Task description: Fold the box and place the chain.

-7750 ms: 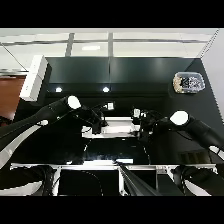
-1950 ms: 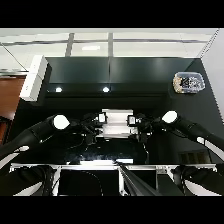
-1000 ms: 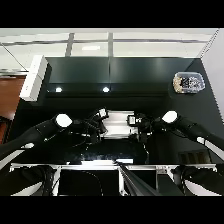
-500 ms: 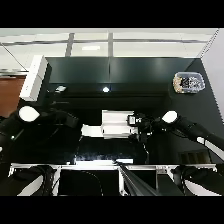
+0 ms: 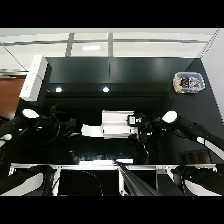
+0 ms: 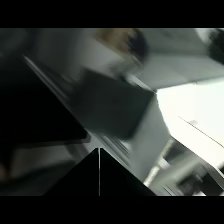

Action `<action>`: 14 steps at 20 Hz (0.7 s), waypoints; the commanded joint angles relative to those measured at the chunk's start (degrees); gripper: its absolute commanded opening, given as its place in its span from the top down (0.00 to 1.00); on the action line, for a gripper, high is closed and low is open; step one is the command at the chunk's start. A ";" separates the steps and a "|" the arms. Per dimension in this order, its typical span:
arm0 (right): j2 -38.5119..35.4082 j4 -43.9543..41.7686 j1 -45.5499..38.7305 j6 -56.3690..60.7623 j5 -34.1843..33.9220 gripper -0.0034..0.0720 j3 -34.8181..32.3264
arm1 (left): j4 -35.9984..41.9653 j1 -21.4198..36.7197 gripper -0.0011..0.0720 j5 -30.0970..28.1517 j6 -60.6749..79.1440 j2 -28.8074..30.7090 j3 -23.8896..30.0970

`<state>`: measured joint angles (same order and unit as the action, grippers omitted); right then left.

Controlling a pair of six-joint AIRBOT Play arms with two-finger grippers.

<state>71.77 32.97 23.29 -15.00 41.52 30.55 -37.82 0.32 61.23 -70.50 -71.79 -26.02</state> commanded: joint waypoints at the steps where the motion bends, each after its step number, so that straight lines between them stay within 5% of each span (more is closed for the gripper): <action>1: 0.00 -0.02 0.04 0.02 0.02 0.41 -0.02 | 13.97 -3.45 0.95 1.33 9.97 -6.34 0.20; 9: 0.00 0.00 0.04 0.02 0.02 0.41 -0.02 | 18.71 -9.11 0.92 1.42 16.79 -7.39 -4.39; 11: 0.00 0.00 0.04 0.02 0.02 0.41 -0.02 | 17.79 -8.59 0.65 2.99 16.76 -7.37 -5.81; 13: 0.00 0.00 0.04 0.02 0.02 0.41 -0.02 | 15.80 -8.00 0.23 4.68 16.70 -7.37 -7.15; 14: 0.00 -0.02 0.04 0.02 0.02 0.41 -0.02 | 15.67 -7.69 0.18 5.29 16.92 -7.37 -7.56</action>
